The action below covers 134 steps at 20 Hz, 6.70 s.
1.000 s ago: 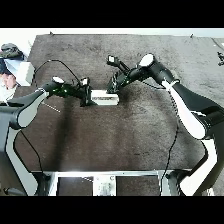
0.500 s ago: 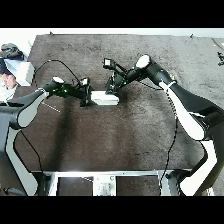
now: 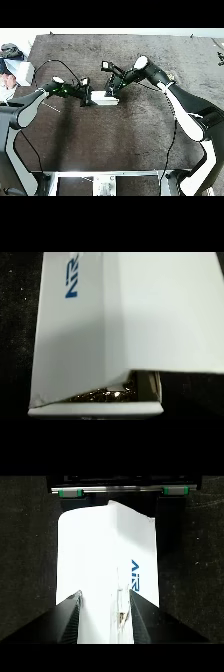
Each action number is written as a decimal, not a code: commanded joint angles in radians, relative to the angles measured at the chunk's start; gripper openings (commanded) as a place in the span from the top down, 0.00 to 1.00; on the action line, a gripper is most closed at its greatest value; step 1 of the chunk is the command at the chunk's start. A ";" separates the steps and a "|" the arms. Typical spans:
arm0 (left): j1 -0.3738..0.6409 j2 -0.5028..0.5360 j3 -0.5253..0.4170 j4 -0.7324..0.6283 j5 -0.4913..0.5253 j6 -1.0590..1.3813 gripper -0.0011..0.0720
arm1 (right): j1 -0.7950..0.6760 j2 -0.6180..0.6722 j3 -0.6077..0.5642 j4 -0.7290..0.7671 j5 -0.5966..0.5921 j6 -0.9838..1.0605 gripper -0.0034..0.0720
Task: Fold the box and place the chain.
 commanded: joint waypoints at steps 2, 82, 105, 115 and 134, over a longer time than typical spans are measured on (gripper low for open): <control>0.001 0.001 0.000 0.000 0.000 0.000 0.51 | 0.002 -0.011 0.000 -0.010 -0.040 0.000 0.51; 0.001 0.001 0.000 0.000 0.000 0.000 0.51 | -0.074 0.521 -0.177 0.039 -0.058 0.455 0.94; 0.042 0.077 0.138 -0.286 0.018 -0.255 0.97 | -0.074 1.390 -1.379 -0.112 -1.262 0.607 0.94; 0.345 0.757 -0.335 -0.187 0.562 -0.743 0.98 | -0.074 1.390 -1.379 -0.112 -1.758 0.607 0.94; 0.962 0.875 -0.793 0.285 0.428 -0.844 0.98 | -0.074 1.390 -1.379 -0.112 -2.456 0.607 0.94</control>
